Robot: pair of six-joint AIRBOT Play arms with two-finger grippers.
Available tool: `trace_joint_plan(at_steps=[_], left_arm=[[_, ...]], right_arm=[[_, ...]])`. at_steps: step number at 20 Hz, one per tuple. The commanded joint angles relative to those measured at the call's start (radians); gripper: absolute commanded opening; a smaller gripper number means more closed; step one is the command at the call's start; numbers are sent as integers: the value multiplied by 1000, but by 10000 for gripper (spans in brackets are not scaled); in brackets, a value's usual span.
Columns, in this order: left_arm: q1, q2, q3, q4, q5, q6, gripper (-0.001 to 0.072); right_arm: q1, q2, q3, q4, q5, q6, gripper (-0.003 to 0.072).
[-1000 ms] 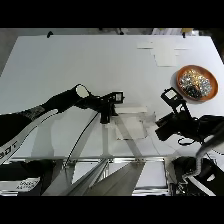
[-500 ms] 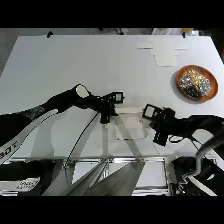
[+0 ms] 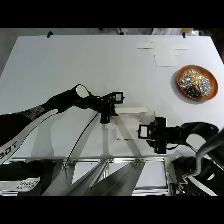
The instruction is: Fold the box and place the chain.
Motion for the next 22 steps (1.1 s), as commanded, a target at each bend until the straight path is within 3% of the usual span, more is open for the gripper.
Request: trace_joint_plan(at_steps=[1, 3, 6, 8, 10, 17, 22], left_arm=[[-1, 0, 0, 0, -1, 0, 9], [-1, 0, 0, 0, -2, 0, 9], [-1, 0, 0, 0, -2, 0, 9], [-1, 0, 0, 0, -2, 0, 9], [-1, 0, 0, 0, -2, 0, 9], [-1, 0, 0, 0, -2, 0, 9], [-1, 0, 0, 0, -2, 0, 9]], right_arm=[[48, 73, -111, -37, -167, -59, 550], [76, 72, -145, -39, -199, -70, 557], [109, 56, -193, -55, -367, -68, 604], [132, 8, -197, -73, -385, -70, 606], [140, -44, -201, -113, -427, -69, 652], [140, -79, -200, -171, -438, -61, 652], [93, -34, -156, -169, -366, -62, 649]])
